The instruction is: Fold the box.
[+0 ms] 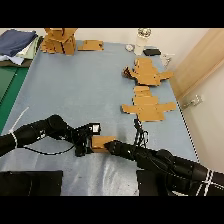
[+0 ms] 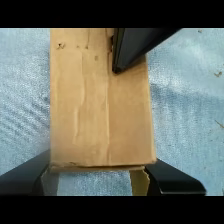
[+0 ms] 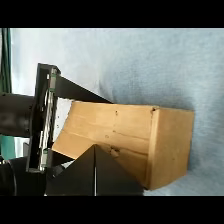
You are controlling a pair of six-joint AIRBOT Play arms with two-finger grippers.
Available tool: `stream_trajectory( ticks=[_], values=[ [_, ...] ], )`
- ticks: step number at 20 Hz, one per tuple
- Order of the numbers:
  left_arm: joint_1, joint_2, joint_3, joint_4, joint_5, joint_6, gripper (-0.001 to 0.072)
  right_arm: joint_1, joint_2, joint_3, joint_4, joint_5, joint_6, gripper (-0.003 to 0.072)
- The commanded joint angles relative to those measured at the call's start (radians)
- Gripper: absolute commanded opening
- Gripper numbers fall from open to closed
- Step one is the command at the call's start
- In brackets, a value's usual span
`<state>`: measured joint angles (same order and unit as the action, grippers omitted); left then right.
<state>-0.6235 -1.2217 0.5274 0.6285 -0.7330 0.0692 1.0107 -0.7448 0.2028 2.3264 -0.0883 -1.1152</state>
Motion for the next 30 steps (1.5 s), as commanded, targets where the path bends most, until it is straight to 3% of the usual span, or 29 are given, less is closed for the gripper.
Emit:
stream_trajectory(
  ticks=[1,12,17,30],
  values=[
    [0.0,0.0,0.0,-0.001,0.0,-0.002,0.0396,0.01,-0.018,0.0,-0.001,0.001,0.0,0.0002],
    [0.0,0.0,0.0,-0.001,0.0,-0.002,0.0396,0.009,0.085,0.0,-0.048,0.117,0.0,0.0001],
    [0.0,0.0,0.0,-0.001,0.0,-0.002,0.0396,0.01,0.083,0.027,-0.049,0.117,0.0,0.0001],
    [0.0,0.0,0.0,-0.001,0.0,-0.002,0.0396,0.083,-0.062,0.063,-0.048,0.105,0.027,0.0001]
  ],
)
